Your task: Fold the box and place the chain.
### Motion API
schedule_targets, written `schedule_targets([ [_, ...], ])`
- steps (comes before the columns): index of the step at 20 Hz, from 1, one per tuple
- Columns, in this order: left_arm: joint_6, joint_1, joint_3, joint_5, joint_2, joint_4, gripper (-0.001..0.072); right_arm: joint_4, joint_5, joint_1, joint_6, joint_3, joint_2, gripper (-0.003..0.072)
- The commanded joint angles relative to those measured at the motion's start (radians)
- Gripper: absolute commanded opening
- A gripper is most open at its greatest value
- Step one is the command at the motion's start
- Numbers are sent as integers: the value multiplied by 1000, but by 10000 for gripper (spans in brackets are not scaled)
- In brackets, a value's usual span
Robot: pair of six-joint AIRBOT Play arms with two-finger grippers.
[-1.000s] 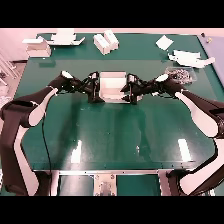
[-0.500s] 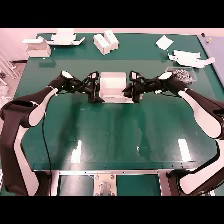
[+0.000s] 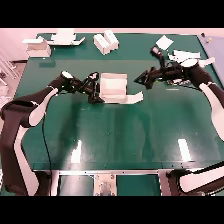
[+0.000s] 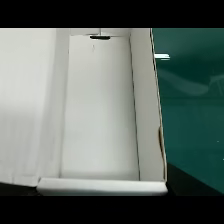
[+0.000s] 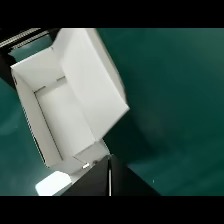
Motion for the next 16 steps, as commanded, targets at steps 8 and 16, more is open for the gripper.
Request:
schedule_targets([
  [8, 1, 1, 0, 1, 1, 0, 541, -199, -2, -139, 732, -165, 7, 7],
  [16, 1, 1, 0, 1, 1, 0, 541, -46, -105, -10, 698, -216, -73, 6],
])
